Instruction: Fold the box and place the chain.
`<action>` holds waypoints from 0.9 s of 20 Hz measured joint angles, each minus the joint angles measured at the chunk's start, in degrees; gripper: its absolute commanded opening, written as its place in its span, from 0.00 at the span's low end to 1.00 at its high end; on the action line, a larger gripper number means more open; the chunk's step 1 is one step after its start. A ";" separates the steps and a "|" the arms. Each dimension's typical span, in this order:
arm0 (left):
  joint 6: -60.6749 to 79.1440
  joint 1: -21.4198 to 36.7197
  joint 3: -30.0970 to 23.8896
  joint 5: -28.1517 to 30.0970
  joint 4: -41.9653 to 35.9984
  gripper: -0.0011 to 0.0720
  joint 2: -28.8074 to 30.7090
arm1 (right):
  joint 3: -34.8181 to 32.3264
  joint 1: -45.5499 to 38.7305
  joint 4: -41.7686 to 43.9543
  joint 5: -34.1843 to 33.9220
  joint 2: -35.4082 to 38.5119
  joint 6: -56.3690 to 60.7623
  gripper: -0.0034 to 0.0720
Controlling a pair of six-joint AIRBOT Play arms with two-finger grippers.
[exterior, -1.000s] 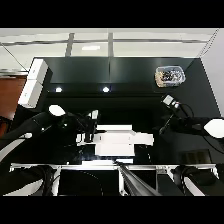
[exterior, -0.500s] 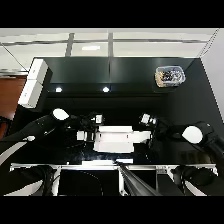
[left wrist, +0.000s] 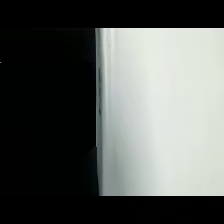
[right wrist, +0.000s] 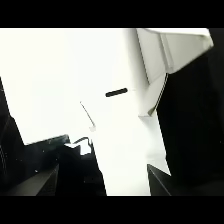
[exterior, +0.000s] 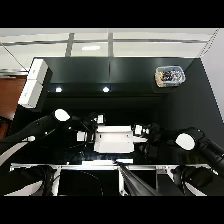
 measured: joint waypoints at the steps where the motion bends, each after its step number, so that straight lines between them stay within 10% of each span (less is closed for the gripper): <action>1: -0.24 -0.04 0.00 0.02 0.37 0.05 0.00 | -0.37 0.15 1.36 -0.11 -0.15 -1.53 0.89; 18: -0.85 -0.04 0.00 0.13 1.51 0.05 0.00 | -2.21 11.04 12.13 -11.08 -8.66 -16.04 0.89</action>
